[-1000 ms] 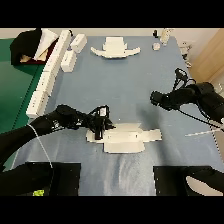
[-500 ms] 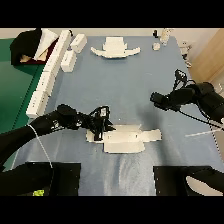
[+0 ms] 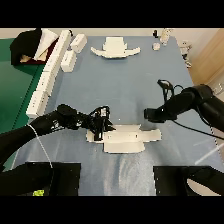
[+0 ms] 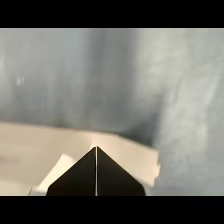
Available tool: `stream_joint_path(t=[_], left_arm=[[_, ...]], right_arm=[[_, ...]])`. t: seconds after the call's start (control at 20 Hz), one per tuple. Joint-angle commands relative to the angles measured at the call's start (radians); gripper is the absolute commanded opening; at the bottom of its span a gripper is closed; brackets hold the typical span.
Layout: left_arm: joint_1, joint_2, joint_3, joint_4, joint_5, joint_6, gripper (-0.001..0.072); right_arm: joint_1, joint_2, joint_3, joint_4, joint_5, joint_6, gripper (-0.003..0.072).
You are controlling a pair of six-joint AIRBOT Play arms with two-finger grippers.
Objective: Fold the box.
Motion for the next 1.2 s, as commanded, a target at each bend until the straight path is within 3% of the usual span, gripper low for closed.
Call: stream_joint_path(t=[0.0,0.15,0.25,0.3,0.35,0.4,0.7,0.9,1.15], left_arm=[[0.0,0.001,0.0,0.002,0.002,0.0,0.0014],[0.0,0.001,0.0,0.002,0.002,0.0,0.0014],[0.0,0.001,0.0,0.002,0.002,0.0,0.0014],[0.0,0.001,0.0,0.002,0.002,0.0,0.0014],[0.0,0.001,0.0,0.002,0.002,0.0,0.0014],[0.0,0.001,0.0,0.002,0.002,0.0,0.0014],[0.0,0.001,0.0,0.002,0.002,0.0,0.0014],[0.0,0.001,0.0,0.002,0.002,0.0,0.0014],[0.0,0.001,0.0,0.002,0.002,0.0,0.0014]], right_arm=[[0.195,0.1,-0.048,-0.04,-0.113,0.015,0.0001],[0.408,0.196,-0.162,-0.1,-0.066,0.046,0.0001],[0.543,0.243,-0.25,-0.103,0.054,-0.064,0.0008],[0.594,0.249,-0.283,-0.117,0.118,-0.118,0.0121],[0.624,0.243,-0.303,-0.132,0.172,-0.148,0.0418],[0.64,0.229,-0.314,-0.142,0.211,-0.183,0.0555],[0.65,0.099,-0.314,-0.24,0.276,-0.379,0.0558],[0.65,0.072,-0.307,-0.357,0.298,-0.377,0.0558],[0.65,0.083,-0.256,-0.372,0.27,-0.281,0.0557]])
